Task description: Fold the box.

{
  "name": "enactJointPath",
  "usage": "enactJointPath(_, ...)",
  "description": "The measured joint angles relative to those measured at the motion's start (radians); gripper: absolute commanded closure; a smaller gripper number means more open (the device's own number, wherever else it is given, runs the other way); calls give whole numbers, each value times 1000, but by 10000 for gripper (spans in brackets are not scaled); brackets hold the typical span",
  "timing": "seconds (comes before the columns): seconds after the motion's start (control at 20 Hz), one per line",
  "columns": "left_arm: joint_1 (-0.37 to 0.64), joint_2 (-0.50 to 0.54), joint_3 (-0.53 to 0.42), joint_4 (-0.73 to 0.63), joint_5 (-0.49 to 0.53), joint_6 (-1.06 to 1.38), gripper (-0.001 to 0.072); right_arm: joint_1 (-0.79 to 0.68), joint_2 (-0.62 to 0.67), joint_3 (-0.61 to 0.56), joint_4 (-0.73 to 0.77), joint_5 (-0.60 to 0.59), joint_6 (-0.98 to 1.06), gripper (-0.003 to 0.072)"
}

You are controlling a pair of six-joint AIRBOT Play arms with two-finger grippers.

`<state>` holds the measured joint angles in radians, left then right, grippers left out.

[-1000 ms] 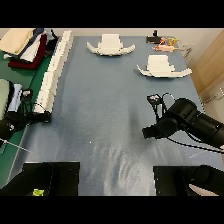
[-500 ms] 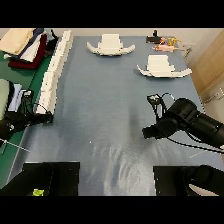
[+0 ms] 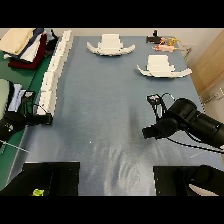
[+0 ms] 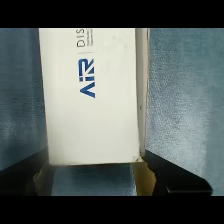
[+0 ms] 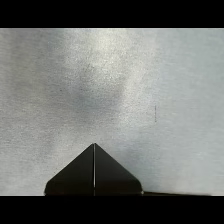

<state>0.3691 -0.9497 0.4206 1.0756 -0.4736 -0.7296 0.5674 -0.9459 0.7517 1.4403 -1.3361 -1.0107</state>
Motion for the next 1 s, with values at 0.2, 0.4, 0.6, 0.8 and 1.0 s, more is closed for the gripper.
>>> enactJointPath(0.2, 0, 98, 45, 90, -192, -18, 11, 0, 0, 0, 0, 0, 0, 683)
enactJointPath(0.4, -5, 219, 119, 166, -451, -124, 644, 0, 0, 0, 0, 0, 0, 683)
enactJointPath(0.6, -101, 298, 248, 167, -668, -219, 694, 0, 0, 0, 0, 0, 0, 683)
enactJointPath(0.8, -309, 219, 446, 147, -738, -346, 693, 0, 0, 0, -1, -1, 0, 683)
enactJointPath(1.0, -517, 15, 620, 111, -745, -439, 693, 0, 0, 0, -1, 0, 0, 683)
